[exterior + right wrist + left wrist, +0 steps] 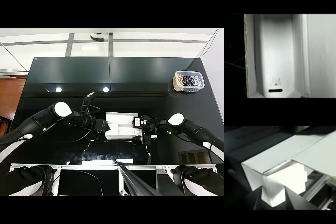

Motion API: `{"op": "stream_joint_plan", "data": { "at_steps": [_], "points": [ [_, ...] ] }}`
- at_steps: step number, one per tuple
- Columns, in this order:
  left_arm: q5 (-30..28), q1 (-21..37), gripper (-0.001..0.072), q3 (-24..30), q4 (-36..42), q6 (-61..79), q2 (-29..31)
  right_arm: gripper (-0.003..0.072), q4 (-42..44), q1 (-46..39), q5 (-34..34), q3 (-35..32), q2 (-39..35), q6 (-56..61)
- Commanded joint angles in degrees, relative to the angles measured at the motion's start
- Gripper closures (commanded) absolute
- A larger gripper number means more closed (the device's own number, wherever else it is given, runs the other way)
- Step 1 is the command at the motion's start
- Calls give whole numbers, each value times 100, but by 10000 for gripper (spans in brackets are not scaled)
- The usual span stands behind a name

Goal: Fold the box and place the chain.

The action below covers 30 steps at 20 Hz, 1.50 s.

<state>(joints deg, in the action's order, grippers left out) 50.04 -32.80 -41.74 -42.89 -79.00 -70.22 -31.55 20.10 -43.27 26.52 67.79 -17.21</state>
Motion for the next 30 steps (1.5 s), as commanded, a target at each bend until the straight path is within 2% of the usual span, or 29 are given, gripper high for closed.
{"op": "stream_joint_plan", "data": {
  "at_steps": [1, 3, 6, 9, 13, 18, 30],
  "points": [
    [-57, -382, 371, -330, -1309, -1318, 4, 194, 4, 2, 0, 0, 2, 7],
    [-70, -564, 371, -431, -1764, -1834, -2, 194, 4, 2, 0, 0, 2, 7],
    [-442, -837, 359, -448, -2487, -2789, -46, 194, 4, 2, 0, 0, 2, 7],
    [-584, -1005, 360, -535, -2566, -3053, -227, 193, 4, 2, -2, 0, 2, 7],
    [-195, -1239, 360, -896, -2933, -3679, -634, 194, 2, 2, -2, 0, 2, 7],
    [597, -1681, 360, -1453, -4129, -4721, -1003, 194, 4, 2, -2, 0, 2, 7],
    [756, -1860, 365, -1617, -4194, -5569, -1335, 193, 2, 2, -2, 0, 2, 7]
  ]
}}
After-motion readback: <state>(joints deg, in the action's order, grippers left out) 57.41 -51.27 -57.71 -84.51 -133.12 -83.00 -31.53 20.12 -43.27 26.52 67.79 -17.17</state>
